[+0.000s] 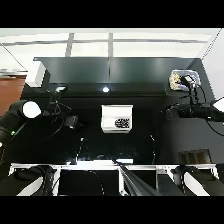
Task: Fold the box and place the chain.
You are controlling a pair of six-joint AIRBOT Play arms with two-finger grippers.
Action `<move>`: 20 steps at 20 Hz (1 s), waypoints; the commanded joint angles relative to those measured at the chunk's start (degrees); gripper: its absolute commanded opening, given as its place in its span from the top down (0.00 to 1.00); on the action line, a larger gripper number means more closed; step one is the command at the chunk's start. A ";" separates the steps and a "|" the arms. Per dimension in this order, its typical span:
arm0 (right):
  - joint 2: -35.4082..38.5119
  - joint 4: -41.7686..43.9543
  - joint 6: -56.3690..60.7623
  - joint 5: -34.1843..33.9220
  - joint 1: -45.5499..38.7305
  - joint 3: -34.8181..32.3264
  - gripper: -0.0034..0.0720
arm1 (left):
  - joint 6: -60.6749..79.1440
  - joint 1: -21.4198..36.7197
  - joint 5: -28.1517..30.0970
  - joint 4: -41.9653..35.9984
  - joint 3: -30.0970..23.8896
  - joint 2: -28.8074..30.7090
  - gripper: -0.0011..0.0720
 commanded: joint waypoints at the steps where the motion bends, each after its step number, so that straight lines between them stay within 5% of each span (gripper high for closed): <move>1: 0.04 0.68 0.11 -0.33 0.00 -0.02 0.94 | 55.52 1.20 -0.20 -27.21 -2.95 -3.82 0.00; 5: 0.04 0.87 1.20 -0.22 0.00 -0.33 0.94 | 80.83 -3.91 6.60 -25.77 -2.75 -7.06 0.01; 11: 0.04 1.07 1.20 -0.15 0.00 -0.70 0.94 | 84.26 -4.37 6.84 -25.97 1.51 -18.91 0.01; 20: 0.04 1.09 1.20 0.04 0.00 -0.70 0.94 | 83.97 -9.31 11.63 -29.14 3.08 -22.32 0.01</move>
